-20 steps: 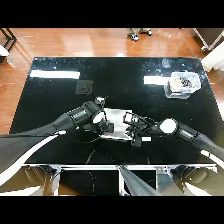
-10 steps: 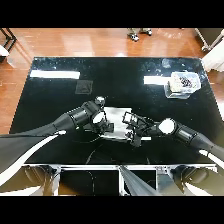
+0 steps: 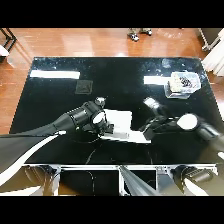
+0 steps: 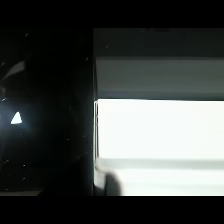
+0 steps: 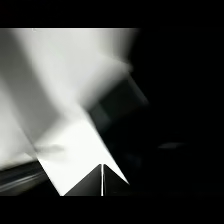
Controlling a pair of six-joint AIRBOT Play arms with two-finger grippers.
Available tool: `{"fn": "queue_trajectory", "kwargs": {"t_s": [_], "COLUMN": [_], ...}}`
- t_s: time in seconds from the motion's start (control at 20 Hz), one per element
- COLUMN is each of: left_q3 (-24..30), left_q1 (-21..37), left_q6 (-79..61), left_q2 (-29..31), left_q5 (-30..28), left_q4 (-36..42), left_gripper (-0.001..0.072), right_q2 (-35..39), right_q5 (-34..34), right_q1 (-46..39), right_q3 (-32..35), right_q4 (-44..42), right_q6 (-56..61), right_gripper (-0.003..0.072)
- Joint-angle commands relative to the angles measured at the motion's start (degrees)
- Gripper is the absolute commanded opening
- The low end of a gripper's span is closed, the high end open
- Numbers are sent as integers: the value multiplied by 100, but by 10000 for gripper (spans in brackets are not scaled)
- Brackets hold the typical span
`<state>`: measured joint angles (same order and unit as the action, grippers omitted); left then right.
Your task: Fold the box and place the chain.
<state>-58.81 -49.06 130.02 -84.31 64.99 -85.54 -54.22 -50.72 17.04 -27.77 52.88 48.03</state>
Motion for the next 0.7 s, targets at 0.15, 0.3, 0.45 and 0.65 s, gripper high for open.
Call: {"fn": "queue_trajectory", "kwargs": {"t_s": [0.15, 0.3, 0.45, 0.65], "left_q3": [-2, -2, -2, -2], "left_q1": [2, 4, 4, 4], "left_q6": [31, 31, 31, 31], "left_q2": [-2, -2, -2, -2], "left_q5": [-48, -114, -197, -192], "left_q4": [-79, -79, -74, -72], "left_gripper": [22, 21, 22, 21], "right_q2": [570, 350, -103, -654], "right_q5": [-1556, -1552, -1539, -898], "right_q1": [-2634, -2796, -2382, -1276], "right_q3": [225, 621, 758, 739], "right_q4": [466, 409, -2, -1113], "right_q6": [3095, 3265, 3268, 3014], "right_gripper": [16, 16, 17, 17]}}
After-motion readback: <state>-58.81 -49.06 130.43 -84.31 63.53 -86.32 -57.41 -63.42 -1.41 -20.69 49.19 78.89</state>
